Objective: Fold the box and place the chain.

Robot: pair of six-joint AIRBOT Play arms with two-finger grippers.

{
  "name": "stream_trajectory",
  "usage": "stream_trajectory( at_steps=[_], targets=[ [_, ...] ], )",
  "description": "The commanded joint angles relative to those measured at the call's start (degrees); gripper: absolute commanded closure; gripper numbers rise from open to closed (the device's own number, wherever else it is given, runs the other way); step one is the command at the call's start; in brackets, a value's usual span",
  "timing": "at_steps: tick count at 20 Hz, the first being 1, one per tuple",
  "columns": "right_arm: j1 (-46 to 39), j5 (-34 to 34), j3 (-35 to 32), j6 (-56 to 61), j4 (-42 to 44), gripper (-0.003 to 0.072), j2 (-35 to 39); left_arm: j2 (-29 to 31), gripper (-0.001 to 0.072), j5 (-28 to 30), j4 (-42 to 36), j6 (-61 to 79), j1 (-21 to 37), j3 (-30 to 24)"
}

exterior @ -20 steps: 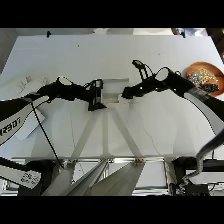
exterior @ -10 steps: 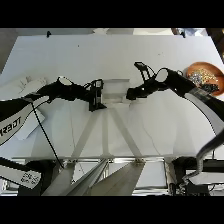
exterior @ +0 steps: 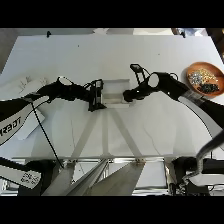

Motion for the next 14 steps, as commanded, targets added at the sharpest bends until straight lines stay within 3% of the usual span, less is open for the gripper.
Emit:
stream_trajectory(
  at_steps=[1, 5, 14],
  targets=[
    [2.7, -0.1, 0.0, 10.3, -9.7, 0.0287, 0.0, 0.0, 0.0494, 0.1, 0.0, 0.0, 0.0, 0.0],
    [5.7, 0.1, 0.0, 20.5, -17.7, 0.0327, 0.0, 0.0, 0.0494, 0.1, 0.0, 0.0, 0.0, 0.0],
    [9.6, -1.2, 4.0, 22.4, -18.4, 0.0321, -0.2, 0.0, 0.0494, 0.1, 0.0, 0.0, 0.0, 0.0]
  ],
)
